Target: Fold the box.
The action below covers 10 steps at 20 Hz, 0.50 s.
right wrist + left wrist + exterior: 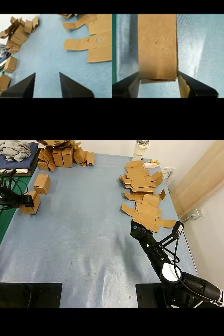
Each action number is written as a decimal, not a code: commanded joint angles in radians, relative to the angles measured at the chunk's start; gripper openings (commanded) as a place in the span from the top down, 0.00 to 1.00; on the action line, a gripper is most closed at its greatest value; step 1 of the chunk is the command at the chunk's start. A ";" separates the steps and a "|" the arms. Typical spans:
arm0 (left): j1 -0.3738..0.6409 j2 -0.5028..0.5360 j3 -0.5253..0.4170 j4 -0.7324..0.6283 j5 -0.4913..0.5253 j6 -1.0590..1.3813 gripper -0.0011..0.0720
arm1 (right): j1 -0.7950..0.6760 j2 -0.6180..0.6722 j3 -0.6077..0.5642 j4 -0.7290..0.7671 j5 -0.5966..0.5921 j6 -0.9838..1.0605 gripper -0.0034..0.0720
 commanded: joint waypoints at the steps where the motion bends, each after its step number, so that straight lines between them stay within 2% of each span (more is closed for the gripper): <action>1: 0.002 -0.006 0.005 0.003 -0.032 -0.026 0.04 | 0.000 0.001 0.001 -0.022 0.001 0.001 0.29; 4: 0.002 -0.008 0.006 0.060 -0.037 -0.055 0.04 | 0.000 0.001 0.001 -0.022 0.000 0.000 0.15; 10: 0.002 -0.018 0.006 0.068 -0.020 -0.057 0.04 | 0.000 0.001 0.001 -0.023 -0.001 0.000 0.15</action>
